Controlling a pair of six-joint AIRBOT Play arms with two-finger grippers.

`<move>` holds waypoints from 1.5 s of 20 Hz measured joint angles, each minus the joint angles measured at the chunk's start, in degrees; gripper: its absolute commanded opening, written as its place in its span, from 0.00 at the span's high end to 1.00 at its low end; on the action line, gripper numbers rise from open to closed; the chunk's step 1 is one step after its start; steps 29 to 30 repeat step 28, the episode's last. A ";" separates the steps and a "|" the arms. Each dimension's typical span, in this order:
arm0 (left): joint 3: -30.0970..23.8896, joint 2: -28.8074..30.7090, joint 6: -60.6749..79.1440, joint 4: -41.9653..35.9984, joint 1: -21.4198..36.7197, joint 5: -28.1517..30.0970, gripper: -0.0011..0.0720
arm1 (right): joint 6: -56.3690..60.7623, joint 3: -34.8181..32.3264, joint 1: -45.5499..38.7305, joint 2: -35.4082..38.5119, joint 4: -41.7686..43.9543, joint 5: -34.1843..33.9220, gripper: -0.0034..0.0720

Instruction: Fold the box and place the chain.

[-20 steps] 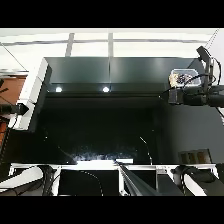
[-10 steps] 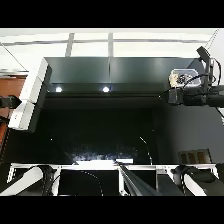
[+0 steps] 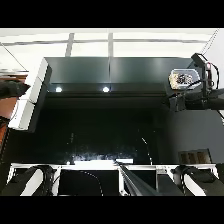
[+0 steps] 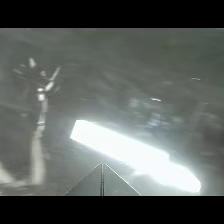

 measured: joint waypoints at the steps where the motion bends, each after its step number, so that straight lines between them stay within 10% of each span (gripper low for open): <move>1: -0.09 1.07 -0.81 0.04 -4.42 0.90 0.95 | -0.13 -0.66 0.22 0.52 -1.79 -1.66 0.94; 6: -7.19 3.10 -5.35 3.19 -21.94 12.28 0.95 | -0.46 -9.42 0.66 2.80 -6.36 -19.65 0.94; 11: -16.85 2.75 -6.80 6.01 -27.15 26.12 0.95 | -0.55 -15.58 0.70 3.32 -9.62 -34.64 0.95; 30: -19.65 2.23 -7.34 7.02 -27.12 31.50 0.95 | -0.55 -17.11 0.70 3.39 -11.10 -38.66 0.95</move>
